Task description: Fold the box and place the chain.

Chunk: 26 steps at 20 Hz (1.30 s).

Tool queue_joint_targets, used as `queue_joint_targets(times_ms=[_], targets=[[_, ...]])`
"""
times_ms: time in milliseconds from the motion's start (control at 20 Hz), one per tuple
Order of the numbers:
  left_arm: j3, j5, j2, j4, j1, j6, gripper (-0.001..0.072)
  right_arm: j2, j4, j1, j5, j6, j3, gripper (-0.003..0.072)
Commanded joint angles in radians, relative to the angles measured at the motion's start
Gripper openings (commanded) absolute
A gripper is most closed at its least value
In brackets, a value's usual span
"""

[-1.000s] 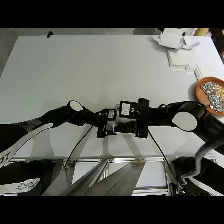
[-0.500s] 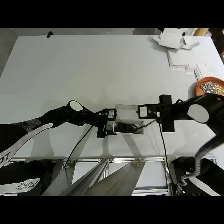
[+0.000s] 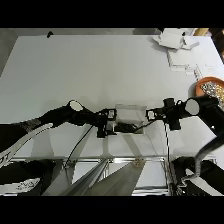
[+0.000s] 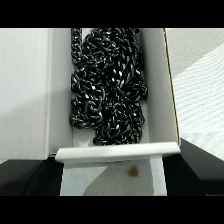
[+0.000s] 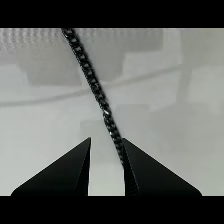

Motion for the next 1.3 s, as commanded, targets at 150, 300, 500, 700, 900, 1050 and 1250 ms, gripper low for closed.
queue_joint_targets(times_ms=[150,300,500,700,900,1050,1250], targets=[[0.0,0.001,0.0,0.0,0.0,0.0,0.015,-0.095,0.106,-0.011,-0.094,-0.106,-0.017,0.0199],[0.0,0.0,0.0,0.0,0.001,0.0,0.015,-0.097,0.113,-0.014,-0.109,-0.114,-0.017,0.0198],[0.0,0.0,0.0,0.0,0.001,0.0,0.015,-0.109,0.111,-0.018,-0.102,-0.114,-0.024,0.0179],[0.0,0.0,0.0,0.0,0.001,0.0,0.015,-0.132,0.111,-0.018,-0.104,-0.113,-0.031,0.0178],[0.0,0.0,0.0,0.0,0.001,0.0,0.015,-0.137,0.109,-0.018,-0.089,-0.1,-0.031,0.0018],[0.0,0.001,0.0,0.0,0.001,0.0,0.015,-0.086,0.087,-0.016,0.016,-0.021,-0.031,0.0018],[0.0,0.001,0.0,0.0,0.001,0.0,0.015,0.103,0.166,-0.016,0.124,-0.004,-0.031,0.0018]])
